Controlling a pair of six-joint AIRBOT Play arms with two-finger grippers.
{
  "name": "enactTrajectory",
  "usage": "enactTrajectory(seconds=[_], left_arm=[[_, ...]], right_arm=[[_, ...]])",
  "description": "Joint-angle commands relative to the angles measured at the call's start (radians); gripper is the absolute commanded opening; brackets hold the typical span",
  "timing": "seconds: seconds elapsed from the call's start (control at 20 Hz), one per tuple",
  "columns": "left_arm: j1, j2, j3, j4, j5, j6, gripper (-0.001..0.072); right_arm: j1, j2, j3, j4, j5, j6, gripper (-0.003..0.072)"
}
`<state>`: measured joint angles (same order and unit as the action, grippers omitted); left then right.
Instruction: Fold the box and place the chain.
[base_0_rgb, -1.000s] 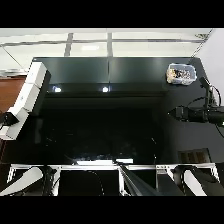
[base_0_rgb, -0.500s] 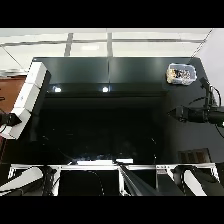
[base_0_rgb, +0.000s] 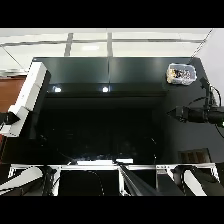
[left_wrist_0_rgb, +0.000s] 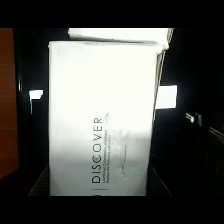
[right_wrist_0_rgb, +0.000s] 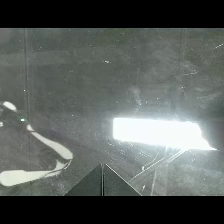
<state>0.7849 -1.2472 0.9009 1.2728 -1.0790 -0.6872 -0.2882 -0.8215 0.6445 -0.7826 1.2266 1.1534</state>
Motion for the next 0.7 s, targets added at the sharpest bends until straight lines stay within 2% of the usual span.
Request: enactTrajectory(seconds=[0.0,0.05,0.25,0.4,0.5,0.55,0.6,0.65], left_arm=[[-0.001,0.000,0.000,-0.025,0.024,0.008,0.0462],[-0.003,0.001,0.002,-0.028,0.023,0.005,0.0715],[-0.051,0.020,0.068,-0.052,-0.036,0.002,0.0712],[-0.132,0.038,0.190,-0.089,-0.070,-0.077,0.0711],[-0.198,0.038,0.286,-0.110,-0.113,-0.174,0.0707],[-0.232,0.038,0.325,-0.119,-0.140,-0.229,0.0671],[-0.261,0.039,0.350,-0.126,-0.161,-0.294,0.0546],[-0.289,0.042,0.363,-0.132,-0.188,-0.350,0.0244]], right_arm=[[0.000,0.000,0.000,0.001,0.003,0.010,0.0012],[0.000,0.000,0.000,0.001,0.002,0.010,0.0013],[0.000,0.000,0.000,0.004,0.000,0.010,0.0012],[0.009,0.000,0.000,0.019,0.002,0.002,0.0012],[0.061,0.000,0.000,0.037,0.017,-0.079,0.0013],[0.100,0.000,0.000,0.032,0.009,-0.089,0.0013],[0.138,0.000,0.000,0.026,-0.017,-0.089,0.0013],[0.176,0.000,0.000,0.018,-0.059,-0.089,0.0012]])
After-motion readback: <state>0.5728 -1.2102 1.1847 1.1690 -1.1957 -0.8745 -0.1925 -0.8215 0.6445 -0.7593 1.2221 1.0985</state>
